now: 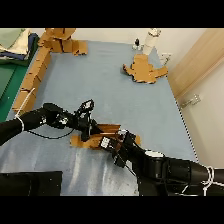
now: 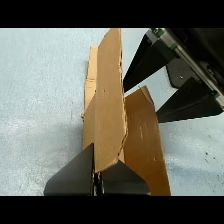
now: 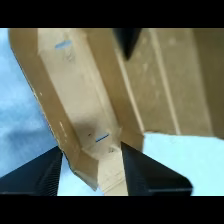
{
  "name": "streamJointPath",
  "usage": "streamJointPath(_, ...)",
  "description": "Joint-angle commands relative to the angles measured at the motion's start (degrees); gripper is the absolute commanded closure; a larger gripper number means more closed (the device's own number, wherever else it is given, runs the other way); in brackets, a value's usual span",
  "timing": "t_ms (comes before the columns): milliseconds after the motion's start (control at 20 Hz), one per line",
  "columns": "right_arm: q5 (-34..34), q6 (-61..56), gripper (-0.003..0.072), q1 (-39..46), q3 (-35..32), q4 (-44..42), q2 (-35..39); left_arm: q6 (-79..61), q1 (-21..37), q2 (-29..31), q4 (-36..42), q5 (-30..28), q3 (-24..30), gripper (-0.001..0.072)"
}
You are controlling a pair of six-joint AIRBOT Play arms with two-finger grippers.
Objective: Fold the box.
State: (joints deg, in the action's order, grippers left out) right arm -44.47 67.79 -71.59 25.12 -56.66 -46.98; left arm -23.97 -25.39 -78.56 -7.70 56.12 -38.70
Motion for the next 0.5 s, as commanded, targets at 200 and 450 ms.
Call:
streamJointPath(200,2.2,-2.2,-0.0028,2.1,0.0,1.1,1.1,0.0,0.0,0.0,0.0,0.0,0.0,0.0697)
streamJointPath(450,-1.4,-0.9,-0.0027,2.8,0.0,-0.7,2.6,0.0,0.0,0.0,0.0,0.0,0.0,0.0697)
